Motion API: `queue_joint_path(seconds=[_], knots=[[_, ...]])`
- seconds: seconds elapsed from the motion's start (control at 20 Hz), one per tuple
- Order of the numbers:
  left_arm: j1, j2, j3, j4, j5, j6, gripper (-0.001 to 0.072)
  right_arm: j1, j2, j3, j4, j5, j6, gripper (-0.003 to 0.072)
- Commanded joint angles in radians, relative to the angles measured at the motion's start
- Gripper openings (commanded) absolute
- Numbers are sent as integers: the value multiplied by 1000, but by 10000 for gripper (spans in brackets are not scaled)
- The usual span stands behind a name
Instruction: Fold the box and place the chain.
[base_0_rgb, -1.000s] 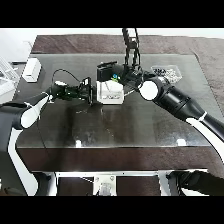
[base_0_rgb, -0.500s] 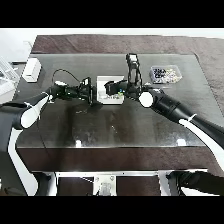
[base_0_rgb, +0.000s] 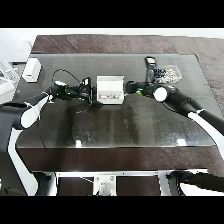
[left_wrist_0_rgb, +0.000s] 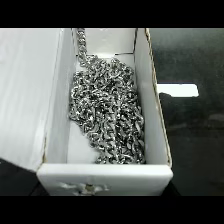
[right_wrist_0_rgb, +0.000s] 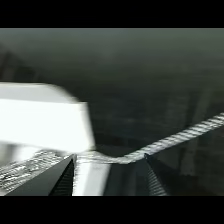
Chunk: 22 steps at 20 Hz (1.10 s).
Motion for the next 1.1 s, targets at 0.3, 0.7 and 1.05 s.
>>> queue_joint_path(seconds=[0.3, 0.7, 1.05], knots=[[0, 0, 0, 0, 0, 0, 231, -290, -195, 92, -1, -58, 24, 527], [0, 0, 0, 0, 0, 0, 231, -305, -378, 292, -4, 42, -74, 537], [0, 0, 0, 0, 0, 0, 231, -301, -417, 322, -4, 105, -115, 536]])
